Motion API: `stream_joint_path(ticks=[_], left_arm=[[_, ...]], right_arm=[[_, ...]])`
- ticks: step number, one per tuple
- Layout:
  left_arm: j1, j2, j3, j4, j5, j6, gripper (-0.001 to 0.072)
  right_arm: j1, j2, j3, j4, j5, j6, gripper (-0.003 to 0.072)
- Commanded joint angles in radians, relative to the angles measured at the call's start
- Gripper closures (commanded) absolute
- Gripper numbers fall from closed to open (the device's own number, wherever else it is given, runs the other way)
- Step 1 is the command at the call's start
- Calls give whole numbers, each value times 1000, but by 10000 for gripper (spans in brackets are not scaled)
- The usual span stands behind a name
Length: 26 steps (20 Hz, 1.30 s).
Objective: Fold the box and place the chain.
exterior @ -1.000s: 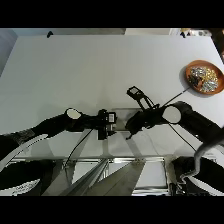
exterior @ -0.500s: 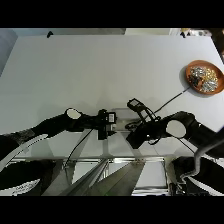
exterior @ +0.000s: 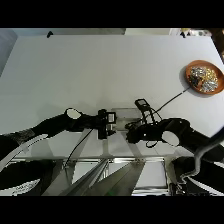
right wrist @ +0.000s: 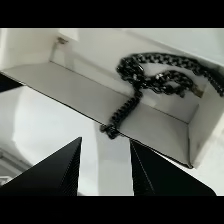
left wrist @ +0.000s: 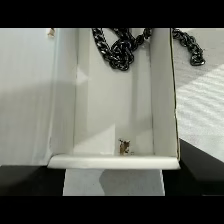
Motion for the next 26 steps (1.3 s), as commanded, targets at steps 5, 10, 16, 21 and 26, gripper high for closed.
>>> stream_joint_path(ticks=[5,10,16,21,26], left_arm=[[-1,0,0,1,-1,2,336],[-1,0,0,1,-2,2,336],[-1,0,0,1,-1,2,336],[-1,0,0,1,-1,2,336],[-1,0,0,1,-1,2,336]], right_arm=[[167,-43,-21,-336,-42,373,382],[174,-68,-21,-402,-29,504,432],[227,-92,-21,-422,-100,547,467],[237,-125,-21,-417,-79,573,467],[265,-125,-21,-422,-66,573,511]])
